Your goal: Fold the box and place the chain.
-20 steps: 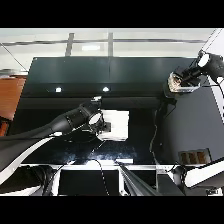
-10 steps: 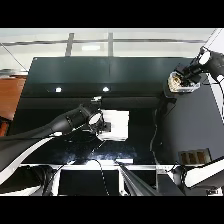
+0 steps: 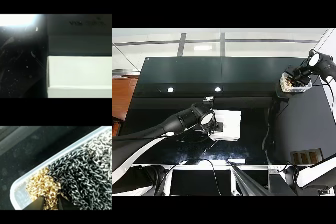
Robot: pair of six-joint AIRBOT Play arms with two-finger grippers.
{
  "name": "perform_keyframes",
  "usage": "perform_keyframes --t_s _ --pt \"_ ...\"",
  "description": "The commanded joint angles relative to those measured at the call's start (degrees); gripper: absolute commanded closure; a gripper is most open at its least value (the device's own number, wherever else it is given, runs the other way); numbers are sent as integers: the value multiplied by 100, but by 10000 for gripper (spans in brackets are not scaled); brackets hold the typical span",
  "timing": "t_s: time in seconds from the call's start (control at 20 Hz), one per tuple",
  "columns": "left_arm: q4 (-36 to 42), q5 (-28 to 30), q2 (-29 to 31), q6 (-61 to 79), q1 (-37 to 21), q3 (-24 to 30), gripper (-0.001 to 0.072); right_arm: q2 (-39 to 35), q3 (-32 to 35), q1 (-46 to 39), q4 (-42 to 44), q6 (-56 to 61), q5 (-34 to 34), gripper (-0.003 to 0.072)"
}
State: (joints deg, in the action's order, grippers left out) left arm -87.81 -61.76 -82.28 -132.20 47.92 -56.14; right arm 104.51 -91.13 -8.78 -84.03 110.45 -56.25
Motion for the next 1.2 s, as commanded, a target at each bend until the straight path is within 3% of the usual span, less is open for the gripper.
perform_keyframes --t_s 0.0,0.3,0.8,1.15 --pt "0 -4 -4 0 -4 -2 679 2 -4 -11 46 -273 -297 661" --pt "0 -4 -7 0 -4 -2 679 -533 -44 -17 -22 -1084 -564 667" --pt "0 -2 -7 0 -4 -2 679 -2490 -55 -15 0 -1633 -640 667" --pt "2 0 -7 0 0 -2 679 -3751 -1082 -11 415 -1912 -1014 667"
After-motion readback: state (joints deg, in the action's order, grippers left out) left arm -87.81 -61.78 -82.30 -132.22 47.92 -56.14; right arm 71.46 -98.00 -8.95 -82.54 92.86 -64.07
